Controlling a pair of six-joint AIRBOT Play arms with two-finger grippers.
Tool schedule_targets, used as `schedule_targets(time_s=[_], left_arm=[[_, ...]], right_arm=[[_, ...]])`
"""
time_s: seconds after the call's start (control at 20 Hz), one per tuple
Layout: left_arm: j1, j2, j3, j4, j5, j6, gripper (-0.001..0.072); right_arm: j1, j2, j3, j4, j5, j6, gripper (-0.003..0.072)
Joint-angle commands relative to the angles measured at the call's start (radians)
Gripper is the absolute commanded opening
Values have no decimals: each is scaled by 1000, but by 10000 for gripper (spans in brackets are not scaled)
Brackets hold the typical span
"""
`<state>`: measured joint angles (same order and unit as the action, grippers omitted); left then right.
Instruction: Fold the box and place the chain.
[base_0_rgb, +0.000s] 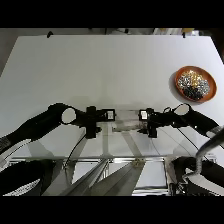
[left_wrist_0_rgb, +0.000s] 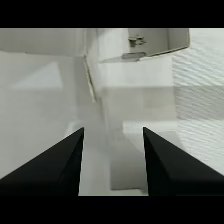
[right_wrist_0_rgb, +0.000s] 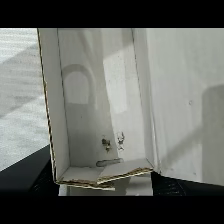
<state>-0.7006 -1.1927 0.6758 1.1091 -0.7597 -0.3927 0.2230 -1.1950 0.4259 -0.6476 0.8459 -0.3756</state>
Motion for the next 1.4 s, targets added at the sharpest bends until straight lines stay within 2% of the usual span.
schedule_targets(time_s=[0.0,0.4,0.65,0.7,0.85,1.15,1.25,1.35], left_arm=[[3,-17,-3,-1,76,109,414],[-50,-59,-5,-89,112,193,409],[-63,-59,-5,-133,19,187,250],[-71,-59,-5,-133,17,187,250],[-87,-59,-5,-142,51,187,250],[-87,-70,-5,-247,168,186,244],[-98,-89,-5,-267,167,183,141],[-119,-106,-5,-274,176,183,141]], right_arm=[[0,0,0,0,1,0,354],[0,0,0,0,0,0,354],[0,0,0,0,1,0,354],[0,0,0,0,1,0,354],[0,0,0,0,1,0,354],[0,0,0,0,1,0,354],[0,0,0,0,1,0,354],[0,0,0,0,1,0,354]])
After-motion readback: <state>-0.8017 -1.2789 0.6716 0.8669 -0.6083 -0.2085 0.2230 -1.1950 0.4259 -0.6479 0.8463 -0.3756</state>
